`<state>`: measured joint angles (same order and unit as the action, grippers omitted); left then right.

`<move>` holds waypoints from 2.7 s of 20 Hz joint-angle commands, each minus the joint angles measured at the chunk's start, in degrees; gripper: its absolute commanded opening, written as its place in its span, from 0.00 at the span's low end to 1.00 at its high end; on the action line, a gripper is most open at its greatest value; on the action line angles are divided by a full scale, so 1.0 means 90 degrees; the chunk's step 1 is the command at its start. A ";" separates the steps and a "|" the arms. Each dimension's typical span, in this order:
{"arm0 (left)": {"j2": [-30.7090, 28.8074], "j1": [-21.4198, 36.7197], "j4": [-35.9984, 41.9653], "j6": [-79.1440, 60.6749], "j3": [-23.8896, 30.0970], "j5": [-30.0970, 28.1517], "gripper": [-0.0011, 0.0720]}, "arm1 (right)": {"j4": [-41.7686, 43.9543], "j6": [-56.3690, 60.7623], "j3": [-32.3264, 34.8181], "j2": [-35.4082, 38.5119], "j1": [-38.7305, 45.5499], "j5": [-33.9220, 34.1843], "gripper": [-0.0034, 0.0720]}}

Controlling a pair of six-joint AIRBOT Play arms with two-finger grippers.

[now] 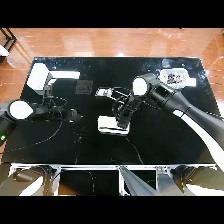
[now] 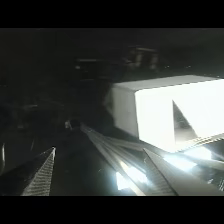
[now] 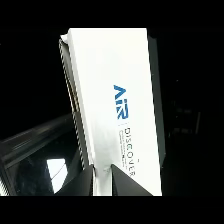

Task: Fold the box and place the chain.

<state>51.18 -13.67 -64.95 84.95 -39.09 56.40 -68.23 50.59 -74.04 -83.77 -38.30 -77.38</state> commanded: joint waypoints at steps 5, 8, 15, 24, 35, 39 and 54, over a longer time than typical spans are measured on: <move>0.0005 0.0321 0.0182 -0.0277 0.0061 0.0321 0.89 | -0.0495 0.0119 0.0002 0.0000 -0.0131 0.0107 0.22; 0.0002 0.0318 0.0325 -0.0277 0.0199 0.0248 0.89 | -0.0493 0.0121 0.0002 0.0000 -0.0141 0.0107 0.22; 0.0002 0.0321 0.0345 -0.0274 0.0369 0.0233 0.89 | -0.0493 0.0119 0.0002 -0.0002 -0.0330 0.0070 0.22; 0.0002 0.0318 0.0342 -0.0277 0.0369 0.0238 0.89 | -0.0525 0.0168 0.0002 -0.0129 -0.0573 0.0058 0.22; 0.0002 0.0279 0.0415 -0.0277 0.0369 0.0129 0.89 | -0.0520 0.0792 0.0000 0.0027 -0.0500 -0.0240 0.22; 0.0002 0.0279 0.0423 -0.0277 0.0369 0.0131 0.89 | -0.0403 0.1702 0.0015 0.0656 0.0231 -0.0782 0.22; 0.0005 0.0279 0.0464 -0.0408 0.0367 0.0124 0.89 | 0.6067 0.2567 0.4422 0.1923 0.0789 0.4262 0.07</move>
<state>51.18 -11.14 -60.80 81.56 -35.79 57.56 -18.81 73.28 -35.70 -64.29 -29.54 -44.27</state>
